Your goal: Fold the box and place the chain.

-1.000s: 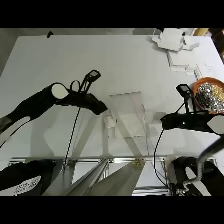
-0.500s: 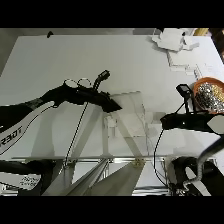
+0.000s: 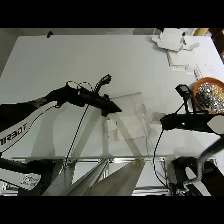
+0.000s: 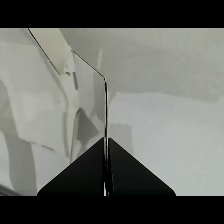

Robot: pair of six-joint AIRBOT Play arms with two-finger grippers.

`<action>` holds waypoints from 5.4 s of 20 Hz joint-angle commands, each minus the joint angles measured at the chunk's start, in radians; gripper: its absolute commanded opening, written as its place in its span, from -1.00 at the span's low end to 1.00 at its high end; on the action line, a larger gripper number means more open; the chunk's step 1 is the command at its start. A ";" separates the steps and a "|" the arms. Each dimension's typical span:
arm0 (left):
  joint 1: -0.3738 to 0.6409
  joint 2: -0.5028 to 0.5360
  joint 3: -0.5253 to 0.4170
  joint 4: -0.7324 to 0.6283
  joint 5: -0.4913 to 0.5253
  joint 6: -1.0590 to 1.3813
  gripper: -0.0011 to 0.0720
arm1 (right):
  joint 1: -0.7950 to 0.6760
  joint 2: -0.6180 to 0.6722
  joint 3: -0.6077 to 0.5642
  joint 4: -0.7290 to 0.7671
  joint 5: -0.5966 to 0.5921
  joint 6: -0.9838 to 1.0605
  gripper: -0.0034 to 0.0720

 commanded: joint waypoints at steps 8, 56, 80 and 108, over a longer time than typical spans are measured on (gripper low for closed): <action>-0.038 0.186 0.000 0.188 -0.019 -0.011 -0.97 | 0.001 0.004 0.200 0.004 0.165 -0.034 0.02; -0.139 0.210 -0.159 0.224 0.372 0.313 -0.96 | 0.001 0.055 0.103 0.073 0.087 -0.441 -0.01; -0.161 0.190 -0.159 0.231 0.378 0.311 -0.94 | 0.001 0.055 0.103 0.106 0.091 -0.532 -0.01; -0.161 0.190 -0.159 0.231 0.378 0.311 -0.94 | 0.529 -0.028 -0.241 -0.004 -0.419 -0.979 0.75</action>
